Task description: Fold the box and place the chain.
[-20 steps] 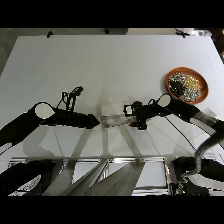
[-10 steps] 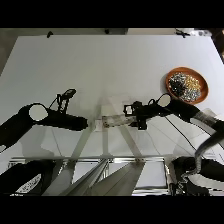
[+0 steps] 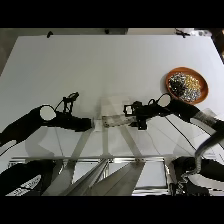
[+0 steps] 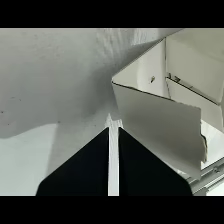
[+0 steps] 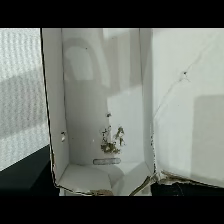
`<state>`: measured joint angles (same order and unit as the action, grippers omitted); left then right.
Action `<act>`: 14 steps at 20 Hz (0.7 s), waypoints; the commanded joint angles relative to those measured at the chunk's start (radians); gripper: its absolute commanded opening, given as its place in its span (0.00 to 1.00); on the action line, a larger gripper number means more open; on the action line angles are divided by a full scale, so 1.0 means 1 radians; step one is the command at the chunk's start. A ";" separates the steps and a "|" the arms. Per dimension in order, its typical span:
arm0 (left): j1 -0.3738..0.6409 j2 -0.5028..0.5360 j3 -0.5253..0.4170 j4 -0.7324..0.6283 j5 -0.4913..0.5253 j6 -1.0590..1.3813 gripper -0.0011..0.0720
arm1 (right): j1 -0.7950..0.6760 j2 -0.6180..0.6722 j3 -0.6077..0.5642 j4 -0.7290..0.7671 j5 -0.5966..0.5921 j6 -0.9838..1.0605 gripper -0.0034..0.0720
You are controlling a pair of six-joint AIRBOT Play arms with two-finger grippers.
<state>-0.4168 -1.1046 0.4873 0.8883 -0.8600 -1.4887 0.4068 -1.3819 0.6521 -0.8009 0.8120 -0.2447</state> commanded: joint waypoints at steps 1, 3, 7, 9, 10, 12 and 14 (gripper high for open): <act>-0.015 -0.029 -0.001 -0.017 0.026 0.004 0.10 | 0.000 0.000 0.001 0.000 0.000 0.000 0.44; -0.015 -0.028 -0.001 -0.016 0.031 0.005 0.10 | 0.000 0.000 0.001 0.000 0.000 0.000 0.44; -0.015 -0.027 -0.001 -0.034 0.062 0.005 0.10 | 0.000 0.000 0.001 0.000 0.000 0.000 0.44; -0.021 -0.021 0.002 -0.074 0.076 0.015 0.10 | 0.000 0.000 0.001 0.000 0.000 0.000 0.44; -0.028 -0.013 0.005 -0.091 0.082 0.030 0.10 | 0.000 0.000 0.001 0.000 0.000 0.000 0.44; -0.041 0.016 0.008 -0.140 0.097 0.057 0.15 | 0.000 0.000 0.001 0.000 0.000 0.000 0.44; -0.050 0.040 0.008 -0.177 0.110 0.077 0.28 | 0.000 0.000 0.001 0.000 0.000 0.000 0.44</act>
<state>-0.4541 -1.0927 0.4931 0.7757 -0.7750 -1.4448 0.4068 -1.3819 0.6521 -0.8009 0.8120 -0.2447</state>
